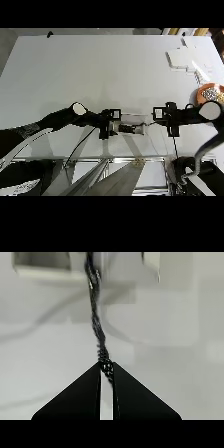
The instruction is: Fold the box and place the chain.
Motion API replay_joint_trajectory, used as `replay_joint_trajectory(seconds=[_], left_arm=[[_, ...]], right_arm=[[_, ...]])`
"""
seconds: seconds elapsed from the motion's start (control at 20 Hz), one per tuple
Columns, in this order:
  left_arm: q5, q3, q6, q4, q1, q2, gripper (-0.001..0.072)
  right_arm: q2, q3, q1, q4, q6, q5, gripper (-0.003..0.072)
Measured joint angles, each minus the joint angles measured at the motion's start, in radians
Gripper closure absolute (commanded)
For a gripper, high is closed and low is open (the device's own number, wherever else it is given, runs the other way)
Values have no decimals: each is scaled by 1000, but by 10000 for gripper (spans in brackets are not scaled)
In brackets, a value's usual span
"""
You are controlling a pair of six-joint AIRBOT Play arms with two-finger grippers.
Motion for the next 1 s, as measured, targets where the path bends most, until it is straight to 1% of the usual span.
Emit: replay_joint_trajectory(seconds=[0.1,0.2,0.3,0.4,0.5,0.65,0.7,0.75,0.9,1.0], left_arm=[[0,0,0,0,0,0,316],[0,0,0,0,0,0,316],[-1,0,0,0,0,0,316],[-2,0,0,0,0,0,316],[-2,0,0,0,0,0,316],[-2,0,0,0,0,0,316],[-2,0,0,0,0,0,316],[-2,0,0,0,0,0,316],[-2,0,0,0,0,0,316],[-2,0,0,0,0,0,316]], right_arm=[[60,0,11,103,4,19,669],[95,0,53,192,7,19,669],[111,0,128,248,8,-16,669],[114,0,219,281,10,-80,669],[96,0,304,299,10,-156,669],[36,0,377,314,10,-238,662],[13,0,389,316,11,-257,602],[-10,0,399,317,11,-275,563],[-47,24,390,315,10,-285,563],[-58,75,352,278,10,-231,563]])
